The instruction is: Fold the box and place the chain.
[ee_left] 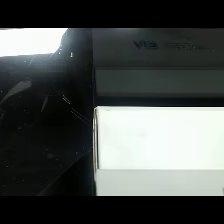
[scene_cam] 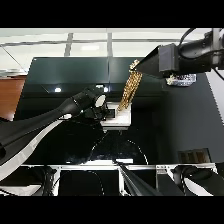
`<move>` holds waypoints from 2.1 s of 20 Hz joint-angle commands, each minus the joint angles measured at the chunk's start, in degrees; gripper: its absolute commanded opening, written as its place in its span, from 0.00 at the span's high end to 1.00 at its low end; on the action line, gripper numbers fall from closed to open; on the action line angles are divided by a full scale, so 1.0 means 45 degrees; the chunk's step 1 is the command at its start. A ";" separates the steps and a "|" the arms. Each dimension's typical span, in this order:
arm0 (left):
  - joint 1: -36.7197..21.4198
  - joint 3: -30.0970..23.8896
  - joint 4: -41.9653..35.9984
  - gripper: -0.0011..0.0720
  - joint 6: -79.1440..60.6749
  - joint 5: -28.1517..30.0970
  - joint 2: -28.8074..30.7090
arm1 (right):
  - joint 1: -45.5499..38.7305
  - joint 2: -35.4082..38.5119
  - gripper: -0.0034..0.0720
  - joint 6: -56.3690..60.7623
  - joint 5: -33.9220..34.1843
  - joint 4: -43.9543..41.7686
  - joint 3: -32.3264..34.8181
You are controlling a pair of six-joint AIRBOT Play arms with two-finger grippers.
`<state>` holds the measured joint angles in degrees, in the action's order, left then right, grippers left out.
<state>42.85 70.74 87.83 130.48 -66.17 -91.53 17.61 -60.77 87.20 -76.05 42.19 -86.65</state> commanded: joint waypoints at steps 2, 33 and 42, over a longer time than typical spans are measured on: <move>-0.0005 0.0000 0.0000 0.95 -0.0005 -0.0019 0.0010 | 0.0165 -0.0015 0.94 0.0000 0.0248 0.0515 0.1783; -0.0005 0.0000 0.0000 0.95 -0.0005 -0.0015 0.0010 | 0.2045 -0.0180 0.93 0.1287 0.3861 0.2220 0.5678; -0.0005 0.0000 -0.0005 0.95 0.0000 0.0019 0.0010 | 0.2647 -0.0986 0.47 0.1996 0.4575 0.3351 0.6523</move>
<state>42.85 70.74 87.83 130.48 -66.17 -91.53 29.19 -64.62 95.68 -55.88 55.77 -57.71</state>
